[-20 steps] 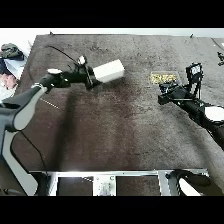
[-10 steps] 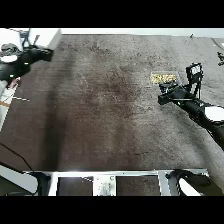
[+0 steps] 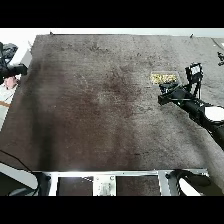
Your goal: Fold the box and place the chain.
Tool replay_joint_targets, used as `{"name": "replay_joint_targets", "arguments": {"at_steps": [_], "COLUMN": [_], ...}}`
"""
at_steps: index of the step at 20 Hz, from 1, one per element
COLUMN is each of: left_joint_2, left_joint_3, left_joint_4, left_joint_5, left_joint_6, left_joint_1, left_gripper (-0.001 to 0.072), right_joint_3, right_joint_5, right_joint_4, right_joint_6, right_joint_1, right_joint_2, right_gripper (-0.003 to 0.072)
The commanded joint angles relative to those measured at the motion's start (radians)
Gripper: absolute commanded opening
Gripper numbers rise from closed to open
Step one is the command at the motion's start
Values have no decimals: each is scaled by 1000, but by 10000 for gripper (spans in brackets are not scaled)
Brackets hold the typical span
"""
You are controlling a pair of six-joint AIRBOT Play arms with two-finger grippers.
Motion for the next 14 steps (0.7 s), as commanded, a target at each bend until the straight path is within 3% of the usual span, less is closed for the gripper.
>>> {"name": "replay_joint_targets", "arguments": {"at_steps": [1, 13, 14], "left_joint_2": [-44, -107, -105], "left_joint_3": [2, 2, 2], "left_joint_4": [62, 85, 98], "left_joint_5": [0, 14, 14], "left_joint_6": [-45, -41, -1], "left_joint_1": [18, 18, 18], "left_gripper": [8, 15, 286], "right_joint_3": [0, 0, 0], "right_joint_5": [-10, -11, -11], "right_joint_4": [-32, -42, -42], "right_joint_6": [0, 0, 0], "right_joint_1": [0, 0, 0], "right_joint_2": [1, 1, 1], "right_gripper": [12, 12, 12]}}
